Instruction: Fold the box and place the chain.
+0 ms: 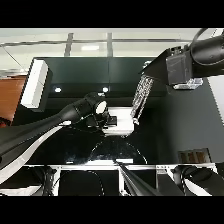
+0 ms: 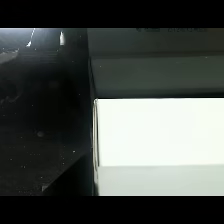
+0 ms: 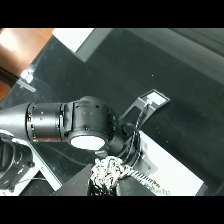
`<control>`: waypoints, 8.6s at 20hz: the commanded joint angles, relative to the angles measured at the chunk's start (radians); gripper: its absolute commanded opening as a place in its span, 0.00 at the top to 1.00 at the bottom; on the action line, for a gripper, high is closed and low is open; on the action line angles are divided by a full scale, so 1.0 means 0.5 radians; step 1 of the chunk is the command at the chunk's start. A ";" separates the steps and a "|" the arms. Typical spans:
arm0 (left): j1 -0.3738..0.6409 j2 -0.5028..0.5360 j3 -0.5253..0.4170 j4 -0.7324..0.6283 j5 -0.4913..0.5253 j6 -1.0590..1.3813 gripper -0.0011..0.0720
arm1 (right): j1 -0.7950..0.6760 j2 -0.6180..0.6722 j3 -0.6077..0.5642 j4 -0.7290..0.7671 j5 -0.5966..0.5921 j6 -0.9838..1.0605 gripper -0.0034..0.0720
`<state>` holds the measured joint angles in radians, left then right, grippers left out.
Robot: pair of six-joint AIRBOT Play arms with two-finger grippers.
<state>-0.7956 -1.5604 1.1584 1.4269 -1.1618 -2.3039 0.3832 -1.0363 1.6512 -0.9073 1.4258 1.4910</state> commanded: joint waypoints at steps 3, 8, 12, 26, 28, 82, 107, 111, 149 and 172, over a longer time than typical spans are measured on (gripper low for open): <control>0.001 -0.001 -0.001 0.000 0.004 0.000 0.95 | 0.002 -0.002 -0.015 0.029 -0.040 -0.016 0.94; 0.001 -0.001 -0.001 0.000 0.004 0.000 0.95 | 0.002 -0.002 -0.014 0.258 -0.081 -0.061 0.94; 0.001 -0.001 -0.001 0.000 0.005 0.000 0.95 | 0.003 -0.003 -0.014 0.288 -0.149 -0.061 0.94; 0.001 0.000 -0.001 0.000 0.004 0.000 0.95 | 0.034 -0.056 -1.237 0.082 -0.584 -0.055 0.93; 0.001 0.000 -0.001 0.000 0.004 0.000 0.95 | 0.034 -0.056 -1.430 0.163 -0.811 -0.038 0.93; 0.723 0.867 -1.149 -1.364 0.828 4.791 0.00 | -0.375 0.056 -1.471 -0.595 -0.621 -0.057 0.47; 0.616 0.382 -0.949 -1.785 0.833 5.184 0.43 | -0.209 -0.175 -1.472 -0.085 -1.523 -0.073 0.07; 0.616 0.382 -0.949 -1.785 0.835 5.184 0.43 | -0.153 -0.417 -1.472 0.348 -1.431 -0.685 0.07; 0.616 0.382 -0.949 -1.785 0.835 5.184 0.43 | 0.034 -0.373 -1.606 0.248 -0.710 -2.593 0.68; 0.616 0.382 -0.949 -1.785 0.835 5.183 0.43 | 0.033 -0.308 -1.724 0.692 -0.772 -1.017 0.93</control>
<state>-0.4870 -1.3689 0.6834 0.5343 -0.7444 0.2878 0.3992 -1.1587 0.7921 -0.6411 1.0817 0.8379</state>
